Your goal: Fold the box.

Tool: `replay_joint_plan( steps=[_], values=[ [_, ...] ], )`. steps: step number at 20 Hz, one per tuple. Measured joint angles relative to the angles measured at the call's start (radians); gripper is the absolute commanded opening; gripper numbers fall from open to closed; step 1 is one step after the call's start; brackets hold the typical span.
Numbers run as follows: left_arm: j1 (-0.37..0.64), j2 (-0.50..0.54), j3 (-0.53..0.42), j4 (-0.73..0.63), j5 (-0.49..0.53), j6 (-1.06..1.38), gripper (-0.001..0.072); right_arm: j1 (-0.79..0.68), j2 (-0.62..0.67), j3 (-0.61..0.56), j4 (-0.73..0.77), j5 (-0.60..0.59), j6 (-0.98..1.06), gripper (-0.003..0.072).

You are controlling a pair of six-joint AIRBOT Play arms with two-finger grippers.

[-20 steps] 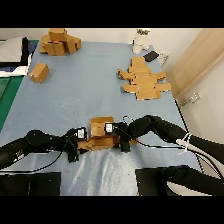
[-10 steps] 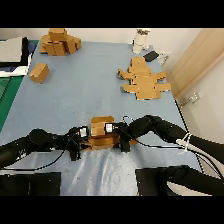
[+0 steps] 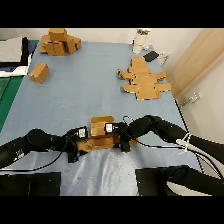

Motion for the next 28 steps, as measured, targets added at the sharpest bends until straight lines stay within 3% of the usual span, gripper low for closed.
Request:
replay_joint_plan(
  steps=[6,14,15,16,19,21,28],
  values=[
    [0.038,0.039,-0.005,0.04,-0.003,-0.077,0.0597,0.0,0.0,0.0,0.0,0.0,0.0,0.0519],
    [0.012,-0.014,0.013,-0.095,0.009,0.085,0.0593,0.0,0.0,0.0,0.0,0.0,0.0,0.0519],
    [0.011,-0.031,0.021,-0.105,0.01,0.093,0.046,0.0,0.0,0.0,0.0,0.0,0.0,0.0519],
    [0.006,-0.048,0.028,-0.112,0.008,0.105,0.0277,0.0,0.0,0.0,0.0,0.0,0.0,0.0519],
    [-0.006,-0.08,0.042,-0.128,0.004,0.146,0.0274,0.0,0.0,0.0,-0.001,-0.001,0.0,0.0519],
    [-0.014,-0.093,0.046,-0.14,0.005,0.167,0.0175,0.0,0.0,0.0,-0.001,-0.001,0.0,0.0519],
    [-0.024,-0.116,0.055,-0.196,0.011,0.223,0.0175,0.0,0.0,0.0,0.0,0.001,0.0,0.0519]
  ],
)
